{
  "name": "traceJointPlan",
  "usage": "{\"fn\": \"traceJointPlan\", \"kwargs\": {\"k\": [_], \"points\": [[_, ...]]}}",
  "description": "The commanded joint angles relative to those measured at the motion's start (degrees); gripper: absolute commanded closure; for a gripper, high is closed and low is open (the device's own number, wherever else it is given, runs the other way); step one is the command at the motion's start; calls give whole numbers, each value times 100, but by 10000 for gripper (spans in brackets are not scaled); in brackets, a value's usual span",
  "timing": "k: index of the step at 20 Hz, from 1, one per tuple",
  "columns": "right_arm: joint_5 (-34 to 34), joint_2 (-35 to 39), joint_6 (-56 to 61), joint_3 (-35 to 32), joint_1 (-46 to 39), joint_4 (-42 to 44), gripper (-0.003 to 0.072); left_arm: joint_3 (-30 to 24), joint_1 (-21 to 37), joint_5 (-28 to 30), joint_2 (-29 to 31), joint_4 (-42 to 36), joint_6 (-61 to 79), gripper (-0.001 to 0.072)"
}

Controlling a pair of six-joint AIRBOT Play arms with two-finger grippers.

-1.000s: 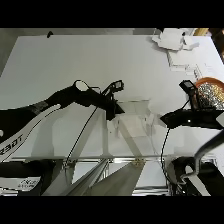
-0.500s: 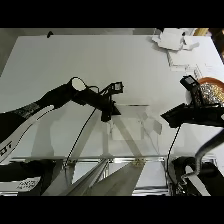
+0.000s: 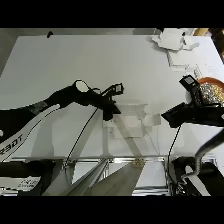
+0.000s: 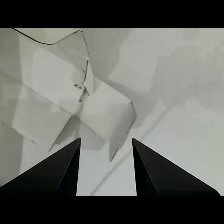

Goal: Fold the box and place the chain.

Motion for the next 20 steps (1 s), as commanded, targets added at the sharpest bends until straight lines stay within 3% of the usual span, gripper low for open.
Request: {"fn": "traceJointPlan", "kwargs": {"k": [1,10,20], "points": [[-42,2,-4,2,4,-2,329,-2,-11,66,-234,-367,693,708],[-223,0,-4,-13,4,-2,329,-2,-448,529,-223,-146,1692,707],[-247,0,-133,-96,4,-9,329,-2,-492,817,24,118,997,707]]}}
